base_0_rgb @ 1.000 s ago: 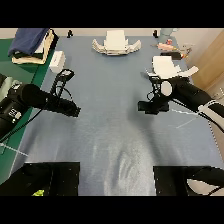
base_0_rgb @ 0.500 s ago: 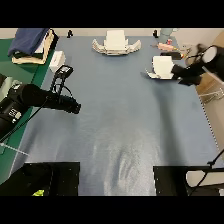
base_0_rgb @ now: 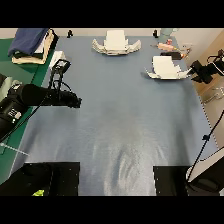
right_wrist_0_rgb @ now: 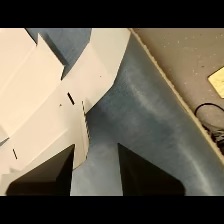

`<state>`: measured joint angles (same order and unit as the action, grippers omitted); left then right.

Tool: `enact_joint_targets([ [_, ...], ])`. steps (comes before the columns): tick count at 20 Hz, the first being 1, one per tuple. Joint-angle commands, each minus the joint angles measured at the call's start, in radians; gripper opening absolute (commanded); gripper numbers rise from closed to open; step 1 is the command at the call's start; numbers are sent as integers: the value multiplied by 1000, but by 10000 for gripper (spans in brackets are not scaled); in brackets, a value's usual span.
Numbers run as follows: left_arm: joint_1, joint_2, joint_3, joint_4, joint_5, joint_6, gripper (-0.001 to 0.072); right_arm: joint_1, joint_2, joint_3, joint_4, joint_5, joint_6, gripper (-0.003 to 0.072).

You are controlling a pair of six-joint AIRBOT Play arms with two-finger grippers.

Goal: Fold the box.

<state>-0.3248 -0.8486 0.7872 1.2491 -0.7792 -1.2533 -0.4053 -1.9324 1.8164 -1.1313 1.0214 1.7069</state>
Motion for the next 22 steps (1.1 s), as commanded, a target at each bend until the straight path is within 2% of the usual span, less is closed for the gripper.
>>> enact_joint_targets([
  [1, 0, 1, 0, 0, 28, -2, 15, -11, -90, 48, 127, -2, -58, 404],
  [3, 0, 1, 0, 0, 29, -1, 15, -11, -98, 50, 158, 6, -77, 250],
  [5, 0, 1, 0, 0, 29, -1, 16, -10, -97, 62, 180, 54, -102, 43],
  [6, 0, 1, 0, 0, 29, -1, 15, -10, -95, 74, 195, 90, -121, 5],
  [9, 0, 1, 0, 0, 29, -1, 15, -6, -45, 85, 193, 195, -130, 1],
  [12, 0, 1, 0, 0, 44, -2, 15, 18, 83, 33, 38, 246, -136, -1],
  [15, 0, 1, 0, -5, 41, -5, 15, 47, 291, -199, -55, 197, -133, -1],
  [20, 0, 1, 0, -51, 24, -5, 15, 65, 760, -868, 21, -34, -86, -1],
  [22, 0, 1, 0, -77, 3, -5, 15, 87, 961, -1100, 49, -121, -50, -1],
])
